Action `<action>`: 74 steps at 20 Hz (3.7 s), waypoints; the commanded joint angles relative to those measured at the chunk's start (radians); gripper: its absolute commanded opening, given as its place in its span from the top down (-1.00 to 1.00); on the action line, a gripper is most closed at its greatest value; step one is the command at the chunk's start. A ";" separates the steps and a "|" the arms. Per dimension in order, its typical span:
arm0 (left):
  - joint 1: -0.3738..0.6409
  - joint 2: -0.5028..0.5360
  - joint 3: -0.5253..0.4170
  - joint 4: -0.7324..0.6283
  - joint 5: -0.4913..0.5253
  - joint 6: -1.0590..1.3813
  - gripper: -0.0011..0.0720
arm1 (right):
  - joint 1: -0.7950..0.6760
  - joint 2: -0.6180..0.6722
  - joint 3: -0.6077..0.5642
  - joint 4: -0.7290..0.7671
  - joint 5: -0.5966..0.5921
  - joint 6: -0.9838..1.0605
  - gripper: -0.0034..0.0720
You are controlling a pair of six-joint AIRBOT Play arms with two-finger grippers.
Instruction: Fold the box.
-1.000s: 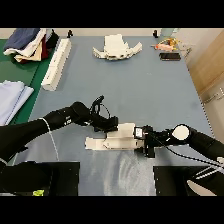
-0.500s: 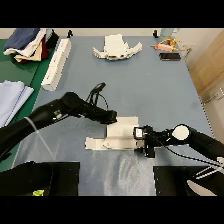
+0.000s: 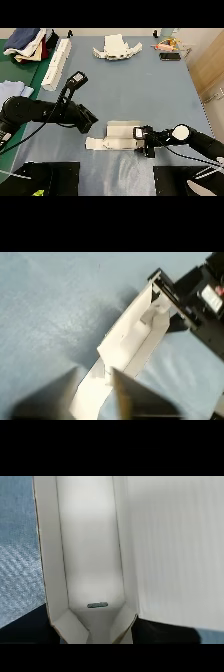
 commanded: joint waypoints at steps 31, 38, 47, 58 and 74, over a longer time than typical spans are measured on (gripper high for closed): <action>-0.129 -0.316 -0.338 -0.432 0.354 1.067 0.51 | 0.001 0.000 0.001 0.000 -0.001 0.000 -0.35; -0.175 -0.349 -0.338 -0.604 0.393 1.164 0.51 | 0.001 0.000 0.001 0.000 -0.001 0.000 -0.35; -0.175 -0.374 -0.339 -0.613 0.394 1.135 -0.72 | 0.001 0.000 0.001 0.000 -0.001 0.000 -0.35; -0.170 -0.020 -0.332 0.010 0.234 0.113 0.93 | 0.001 0.000 0.001 0.000 -0.001 0.000 -0.35; 0.045 0.002 -0.408 0.041 0.108 -0.707 0.93 | 0.001 0.000 0.001 0.000 -0.001 0.000 -0.35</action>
